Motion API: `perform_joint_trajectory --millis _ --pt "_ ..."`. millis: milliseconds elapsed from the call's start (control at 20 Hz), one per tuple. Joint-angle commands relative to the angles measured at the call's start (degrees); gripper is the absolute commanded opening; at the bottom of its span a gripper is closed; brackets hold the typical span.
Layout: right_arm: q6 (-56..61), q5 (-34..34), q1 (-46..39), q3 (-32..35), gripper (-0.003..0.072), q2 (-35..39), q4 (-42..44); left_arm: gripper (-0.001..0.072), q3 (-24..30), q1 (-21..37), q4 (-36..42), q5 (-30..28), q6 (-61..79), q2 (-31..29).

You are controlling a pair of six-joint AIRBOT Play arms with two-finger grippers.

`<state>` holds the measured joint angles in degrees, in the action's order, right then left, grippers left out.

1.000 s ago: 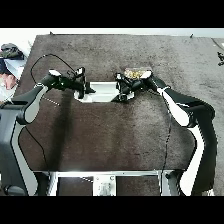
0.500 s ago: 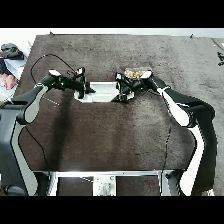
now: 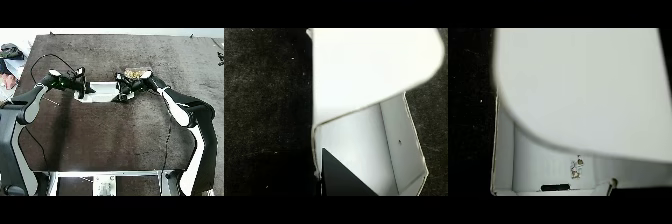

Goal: Fold the box and place the chain.

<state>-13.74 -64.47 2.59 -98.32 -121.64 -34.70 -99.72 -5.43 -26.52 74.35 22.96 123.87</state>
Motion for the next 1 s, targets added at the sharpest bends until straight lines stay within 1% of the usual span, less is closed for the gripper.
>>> perform_joint_trajectory --millis 0,150,200,250,450,550,650,800,850,900,950 --pt "0.0 0.2 0.0 -0.1 0.0322 0.0 0.0 0.0012 0.0 0.0 0.0 0.1 0.0 0.0" --pt "0.0 0.2 0.0 -0.1 0.0322 0.0 0.0 0.0023 0.0 0.0 0.1 0.5 0.0 0.0" --pt "0.0 0.2 0.0 -0.1 0.0322 0.0 0.0 0.0231 0.0 0.0 0.2 0.9 -0.1 0.0" --pt "0.0 0.2 0.0 -0.1 0.0322 0.0 0.0 0.0353 0.0 0.0 0.3 1.2 -0.5 0.0" --pt "0.0 0.2 0.0 -0.1 0.0322 0.0 0.0 0.0354 -0.3 1.4 0.6 2.6 -2.4 -0.8" --pt "0.0 0.2 0.0 -0.1 0.0322 0.0 0.0 0.0355 -0.3 3.3 1.1 4.9 -3.5 -2.3" --pt "0.0 0.2 0.0 -0.1 0.0322 0.0 0.0 0.0355 -0.4 5.7 2.3 8.6 -3.7 -4.0" --pt "0.0 0.2 0.0 -0.1 0.0322 0.0 0.0 0.0353 -0.4 8.4 3.7 13.8 -6.0 -6.6" --pt "0.0 0.2 0.0 -0.1 0.0322 0.0 0.0 0.0335 -0.4 8.8 3.8 14.8 -7.6 -7.4" --pt "0.0 0.2 0.0 -0.1 0.0322 0.0 0.0 0.0093 -0.4 8.9 3.8 16.6 -8.1 -8.3" --pt "0.0 0.2 0.0 -0.1 0.0322 0.0 0.0 0.0007 -0.4 8.9 3.9 18.3 -8.1 -9.3"
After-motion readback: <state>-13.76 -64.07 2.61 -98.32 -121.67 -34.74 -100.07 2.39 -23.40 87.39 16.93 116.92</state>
